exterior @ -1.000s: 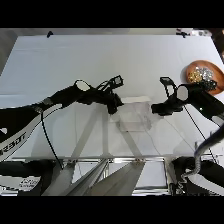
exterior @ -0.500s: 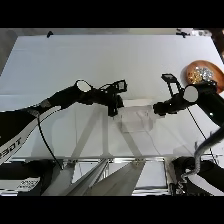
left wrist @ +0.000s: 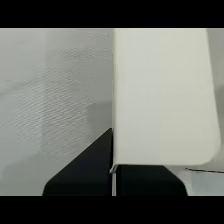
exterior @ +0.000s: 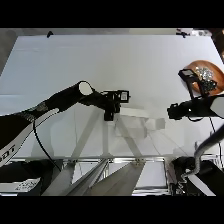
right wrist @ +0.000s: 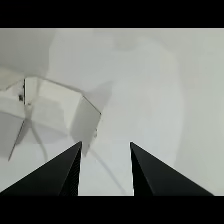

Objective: Fold the box and place the chain.

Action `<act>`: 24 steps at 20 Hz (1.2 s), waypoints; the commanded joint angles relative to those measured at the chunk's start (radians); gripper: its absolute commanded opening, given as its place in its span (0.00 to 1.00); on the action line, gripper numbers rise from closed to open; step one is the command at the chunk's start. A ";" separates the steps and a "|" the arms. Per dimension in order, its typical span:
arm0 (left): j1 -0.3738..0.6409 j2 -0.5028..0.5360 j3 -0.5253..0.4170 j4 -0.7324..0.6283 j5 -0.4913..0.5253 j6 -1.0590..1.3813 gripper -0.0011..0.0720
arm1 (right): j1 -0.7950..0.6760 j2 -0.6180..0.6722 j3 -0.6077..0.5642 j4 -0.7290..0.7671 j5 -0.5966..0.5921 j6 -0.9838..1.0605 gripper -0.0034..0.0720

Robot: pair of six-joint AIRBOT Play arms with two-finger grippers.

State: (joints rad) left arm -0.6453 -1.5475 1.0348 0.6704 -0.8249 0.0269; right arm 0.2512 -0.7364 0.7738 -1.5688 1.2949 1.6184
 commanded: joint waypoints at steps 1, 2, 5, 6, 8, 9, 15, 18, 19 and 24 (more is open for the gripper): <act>-0.010 0.002 0.000 -0.003 0.125 -0.034 0.02 | 0.000 0.100 0.001 -0.028 0.056 -0.001 0.52; -0.009 0.002 0.000 -0.003 0.143 -0.034 0.02 | 0.000 0.113 0.001 -0.028 0.063 -0.001 0.52; -0.009 0.002 0.000 -0.037 0.174 -0.035 0.02 | 0.000 0.121 0.001 -0.028 0.063 -0.001 0.52; -0.009 0.002 0.000 -0.050 0.174 -0.032 0.02 | 0.000 0.121 0.001 -0.029 0.062 0.000 0.52; -0.009 -0.006 0.000 -0.048 0.173 -0.030 0.02 | 0.000 0.121 0.001 -0.028 0.056 -0.001 0.52; -0.009 -0.014 0.000 -0.048 0.170 -0.029 0.03 | 0.000 0.121 0.001 -0.028 0.055 -0.001 0.52; -0.009 -0.060 0.000 -0.050 0.167 -0.031 0.03 | 0.000 0.121 0.001 -0.028 0.055 -0.001 0.52; -0.009 -0.058 0.000 -0.050 0.175 -0.027 0.03 | 0.000 0.121 0.001 -0.028 0.054 -0.001 0.52; -0.009 -0.058 0.000 -0.050 0.173 -0.027 0.03 | 0.000 0.121 0.001 -0.028 0.054 -0.001 0.52; -0.009 -0.058 0.000 -0.049 0.108 0.019 0.03 | 0.000 0.121 0.001 -0.028 0.050 -0.002 0.52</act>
State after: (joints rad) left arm -0.6533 -1.6051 1.0351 0.6182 -0.6754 0.0078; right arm 0.2512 -0.6159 0.7738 -1.5970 1.3479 1.6169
